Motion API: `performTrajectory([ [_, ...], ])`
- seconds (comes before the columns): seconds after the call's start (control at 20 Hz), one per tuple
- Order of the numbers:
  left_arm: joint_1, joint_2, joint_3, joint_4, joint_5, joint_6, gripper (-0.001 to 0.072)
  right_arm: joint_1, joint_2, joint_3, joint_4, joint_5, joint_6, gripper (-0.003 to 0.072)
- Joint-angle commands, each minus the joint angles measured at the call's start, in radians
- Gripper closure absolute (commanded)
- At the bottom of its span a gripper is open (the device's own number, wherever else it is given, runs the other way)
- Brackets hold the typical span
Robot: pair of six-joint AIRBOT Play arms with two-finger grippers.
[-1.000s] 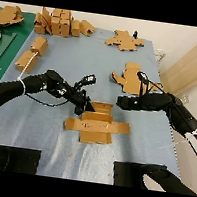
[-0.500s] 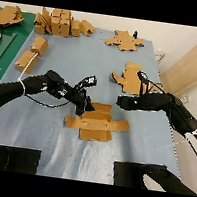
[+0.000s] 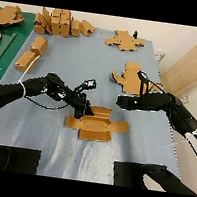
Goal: Fold the box.
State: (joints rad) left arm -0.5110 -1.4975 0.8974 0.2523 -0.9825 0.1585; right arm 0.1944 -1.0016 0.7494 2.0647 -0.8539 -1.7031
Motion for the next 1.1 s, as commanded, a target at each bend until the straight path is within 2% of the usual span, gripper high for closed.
performTrajectory([
  [0.0,0.0,-0.001,-0.004,0.003,-0.012,-0.017,0.0698,0.001,0.001,0.0,0.003,0.0,0.0,0.0684],
  [0.25,0.001,-0.003,-0.003,0.002,-0.011,-0.017,0.0697,0.0,0.027,0.0,-0.014,0.008,0.002,0.0685],
  [0.4,0.001,-0.003,-0.003,0.002,-0.013,-0.017,0.0698,0.0,0.155,0.0,-0.11,-0.005,0.07,0.0686],
  [0.5,0.001,-0.003,-0.003,0.002,-0.013,-0.017,0.0697,0.0,0.266,-0.009,-0.196,-0.075,0.079,0.0686],
  [0.6,0.001,-0.003,-0.003,0.002,-0.013,-0.017,0.0697,0.009,0.393,-0.05,-0.203,-0.115,0.063,0.0686],
  [0.7,0.001,-0.003,-0.003,0.002,-0.013,-0.018,0.0697,0.1,0.512,-0.109,-0.178,-0.145,-0.046,0.0686],
  [0.85,0.001,-0.003,-0.003,0.002,-0.013,-0.017,0.0697,0.327,0.637,-0.209,-0.191,-0.153,-0.052,0.0686],
  [1.05,-0.001,-0.003,-0.003,0.002,-0.013,-0.017,0.0698,0.678,0.645,-0.309,-0.428,-0.191,-0.1,0.0685],
])
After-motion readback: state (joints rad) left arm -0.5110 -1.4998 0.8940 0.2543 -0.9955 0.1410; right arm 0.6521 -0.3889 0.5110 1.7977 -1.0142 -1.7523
